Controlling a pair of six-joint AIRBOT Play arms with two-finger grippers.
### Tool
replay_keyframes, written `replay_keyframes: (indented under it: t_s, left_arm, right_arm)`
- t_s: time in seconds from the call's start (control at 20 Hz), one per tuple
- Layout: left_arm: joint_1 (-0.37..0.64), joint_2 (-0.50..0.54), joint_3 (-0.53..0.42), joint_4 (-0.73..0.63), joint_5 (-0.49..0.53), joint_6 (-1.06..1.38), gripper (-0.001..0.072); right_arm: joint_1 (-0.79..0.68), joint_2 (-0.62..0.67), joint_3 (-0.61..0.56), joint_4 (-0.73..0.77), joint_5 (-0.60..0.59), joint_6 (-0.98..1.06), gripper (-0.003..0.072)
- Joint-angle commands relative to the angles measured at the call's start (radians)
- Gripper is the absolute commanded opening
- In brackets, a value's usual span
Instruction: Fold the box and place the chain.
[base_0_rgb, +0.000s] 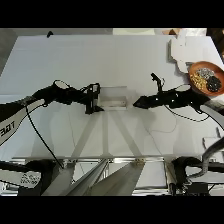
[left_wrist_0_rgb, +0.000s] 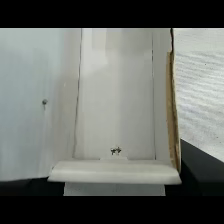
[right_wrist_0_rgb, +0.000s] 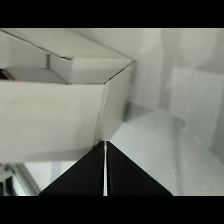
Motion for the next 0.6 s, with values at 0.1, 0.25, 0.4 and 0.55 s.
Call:
replay_keyframes:
  t_s: [0.1,0.25,0.4,0.55]
  left_arm:
    - [0.000,0.001,0.000,0.000,0.000,0.000,0.0280]
    - [0.000,0.001,0.000,0.000,0.000,0.000,0.0280]
    - [0.000,0.001,0.000,0.000,0.000,0.000,0.0280]
    - [0.000,0.001,0.000,0.000,0.000,0.000,0.0280]
  right_arm:
    - [0.011,0.037,0.001,0.072,-0.008,0.014,0.0222]
    - [0.011,0.057,0.001,0.077,-0.018,0.015,0.0226]
    - [0.019,0.058,0.001,0.078,-0.021,0.019,0.0333]
    - [0.051,0.058,0.001,0.074,-0.050,0.018,0.0371]
